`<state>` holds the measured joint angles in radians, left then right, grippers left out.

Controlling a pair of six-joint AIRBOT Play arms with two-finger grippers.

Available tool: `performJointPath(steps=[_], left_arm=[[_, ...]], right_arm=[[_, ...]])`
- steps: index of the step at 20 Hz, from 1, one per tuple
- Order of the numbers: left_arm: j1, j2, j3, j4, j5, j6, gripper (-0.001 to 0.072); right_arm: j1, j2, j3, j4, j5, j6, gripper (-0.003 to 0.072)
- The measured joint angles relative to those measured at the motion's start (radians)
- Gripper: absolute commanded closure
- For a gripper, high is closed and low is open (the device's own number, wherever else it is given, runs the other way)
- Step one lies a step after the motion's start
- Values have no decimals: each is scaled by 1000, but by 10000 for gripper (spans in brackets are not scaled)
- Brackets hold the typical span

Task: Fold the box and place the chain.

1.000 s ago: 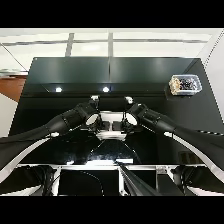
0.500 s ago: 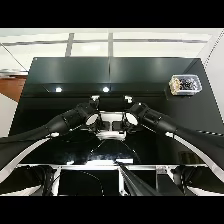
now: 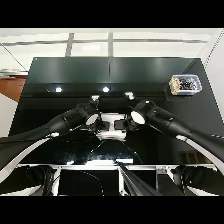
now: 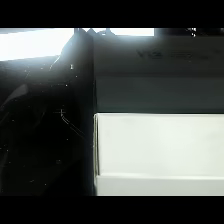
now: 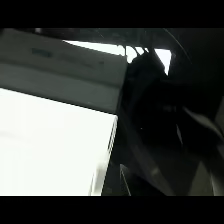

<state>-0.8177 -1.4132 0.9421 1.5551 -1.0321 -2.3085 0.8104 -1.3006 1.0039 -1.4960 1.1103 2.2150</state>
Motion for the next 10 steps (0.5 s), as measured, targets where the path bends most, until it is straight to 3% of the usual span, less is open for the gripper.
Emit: performJointPath(steps=[5, 10], left_arm=[[0, 0, 0, -1, -1, -1, 680], [0, 0, 0, -1, -1, 0, 681]], right_arm=[[-49, 167, 21, -70, 72, -109, 410], [-198, 264, 3, -456, 185, -179, 410]])
